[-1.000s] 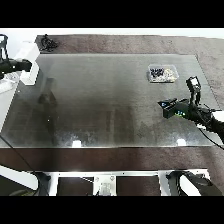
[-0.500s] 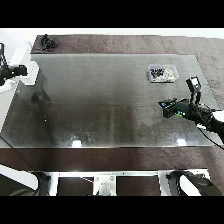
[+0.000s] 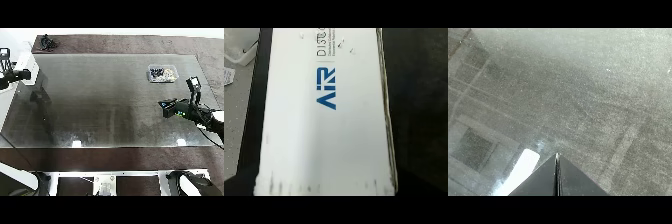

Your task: Fold the box and place the chain.

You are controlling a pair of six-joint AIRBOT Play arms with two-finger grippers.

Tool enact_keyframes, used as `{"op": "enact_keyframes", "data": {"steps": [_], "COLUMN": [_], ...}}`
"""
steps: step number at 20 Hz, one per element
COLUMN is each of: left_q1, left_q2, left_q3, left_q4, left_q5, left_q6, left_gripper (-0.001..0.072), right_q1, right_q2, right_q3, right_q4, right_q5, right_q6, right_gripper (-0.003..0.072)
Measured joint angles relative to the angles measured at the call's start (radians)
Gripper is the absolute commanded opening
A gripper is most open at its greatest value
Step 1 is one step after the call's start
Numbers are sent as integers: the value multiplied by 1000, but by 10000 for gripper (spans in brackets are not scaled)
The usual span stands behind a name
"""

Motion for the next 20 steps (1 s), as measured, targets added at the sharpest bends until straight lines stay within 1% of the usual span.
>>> {"op": "enact_keyframes", "data": {"steps": [1,2,8,9,10,11,12,13,14,15,17,18,19,20], "left_q1": [0,0,0,0,0,0,0,0,1,2,2,2,2,2], "left_q2": [-1,-2,-1,1,5,11,19,28,36,45,67,82,100,121], "left_q3": [0,-1,0,0,0,0,0,0,0,0,0,0,0,0], "left_q4": [1,2,3,4,6,8,11,17,23,29,42,51,58,62], "left_q5": [2,3,31,32,32,32,30,25,17,7,-18,-35,-59,-92], "left_q6": [1,0,-17,-16,-14,-10,-5,0,1,4,8,8,8,2], "left_gripper": [696,720,720,720,720,720,720,720,720,720,720,720,561,169], "right_q1": [0,0,0,0,0,0,0,0,0,0,0,0,0,0], "right_q2": [0,0,0,0,0,0,0,-1,-2,-2,-3,-3,-3,-3], "right_q3": [0,0,0,0,0,0,0,0,-1,-1,-1,-1,-1,-1], "right_q4": [0,0,0,0,0,-1,-1,-1,-1,-1,-1,-1,-1,-2], "right_q5": [0,0,0,0,0,0,0,0,0,0,0,0,0,0], "right_q6": [0,0,0,0,0,0,0,0,0,0,0,0,0,-1], "right_gripper": [1,1,2,45,200,319,351,353,397,469,473,431,215,6]}}
